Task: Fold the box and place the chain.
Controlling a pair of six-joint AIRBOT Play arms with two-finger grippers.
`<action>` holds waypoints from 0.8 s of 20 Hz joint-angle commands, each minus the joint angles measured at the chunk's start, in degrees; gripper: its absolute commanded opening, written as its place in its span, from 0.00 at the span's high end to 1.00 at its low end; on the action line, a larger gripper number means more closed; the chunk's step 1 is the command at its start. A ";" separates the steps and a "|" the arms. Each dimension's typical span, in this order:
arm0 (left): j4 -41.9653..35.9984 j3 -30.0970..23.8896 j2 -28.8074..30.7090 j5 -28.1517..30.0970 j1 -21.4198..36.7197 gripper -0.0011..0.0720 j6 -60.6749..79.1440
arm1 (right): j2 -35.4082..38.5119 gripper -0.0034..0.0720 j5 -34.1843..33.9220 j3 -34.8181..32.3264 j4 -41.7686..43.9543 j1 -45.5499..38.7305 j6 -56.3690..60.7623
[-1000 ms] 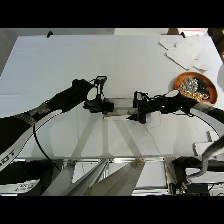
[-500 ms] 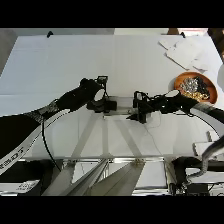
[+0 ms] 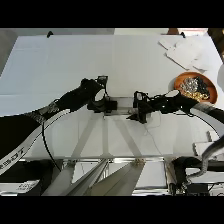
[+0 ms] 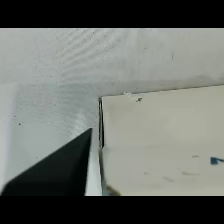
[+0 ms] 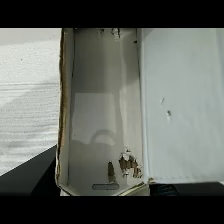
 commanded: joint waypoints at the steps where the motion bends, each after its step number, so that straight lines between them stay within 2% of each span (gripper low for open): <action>1: -0.50 0.02 1.14 0.33 0.00 0.34 -0.20 | 0.02 0.37 0.02 0.02 0.07 0.00 0.07; 2: -0.50 0.02 1.73 0.24 0.00 0.31 -0.17 | 0.02 0.37 0.02 0.02 0.09 0.00 0.07; 6: -0.48 0.02 5.90 -1.49 0.13 0.31 0.22 | 0.02 0.37 0.02 0.02 0.07 0.00 0.07; 10: -0.59 0.00 13.60 -5.60 0.63 0.31 6.88 | 0.02 0.37 0.02 0.02 0.09 0.00 0.07; 13: -4.57 -0.24 19.93 -9.05 2.40 0.32 22.56 | 0.02 0.37 0.02 0.02 0.07 0.00 0.07; 16: -11.41 -3.89 24.15 -9.81 7.87 0.32 42.71 | 0.02 0.37 0.02 0.02 0.07 0.00 0.07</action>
